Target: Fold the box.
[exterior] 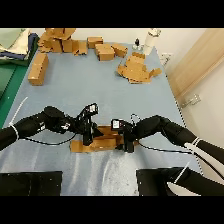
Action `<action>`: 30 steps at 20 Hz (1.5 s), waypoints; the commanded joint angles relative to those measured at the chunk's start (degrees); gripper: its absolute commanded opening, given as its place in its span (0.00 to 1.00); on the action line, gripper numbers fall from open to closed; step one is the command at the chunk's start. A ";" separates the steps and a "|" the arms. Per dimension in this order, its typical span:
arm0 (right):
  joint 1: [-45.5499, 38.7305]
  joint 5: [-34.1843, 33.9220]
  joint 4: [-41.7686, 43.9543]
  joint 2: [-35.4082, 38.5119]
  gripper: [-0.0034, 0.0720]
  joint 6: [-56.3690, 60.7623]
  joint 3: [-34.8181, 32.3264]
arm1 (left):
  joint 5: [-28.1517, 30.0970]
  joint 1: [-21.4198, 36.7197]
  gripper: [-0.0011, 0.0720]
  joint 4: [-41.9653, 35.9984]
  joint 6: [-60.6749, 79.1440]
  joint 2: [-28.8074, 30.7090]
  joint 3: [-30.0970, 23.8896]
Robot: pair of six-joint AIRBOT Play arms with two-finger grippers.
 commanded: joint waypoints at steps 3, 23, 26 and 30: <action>-0.02 -2.16 -0.11 -0.59 0.99 -0.24 0.20 | 0.04 0.00 0.03 0.00 0.02 0.02 0.02; 2.36 -0.66 -2.78 -4.70 0.67 -1.38 0.20 | 0.04 0.00 0.03 0.00 0.02 0.02 0.02; 2.27 -0.79 -2.69 -4.70 0.67 -1.38 0.20 | 0.04 -0.02 0.03 0.00 0.02 0.02 0.02; 2.25 -0.76 -1.92 -4.70 0.69 -1.36 0.20 | 0.04 0.00 0.03 0.00 0.02 0.02 0.02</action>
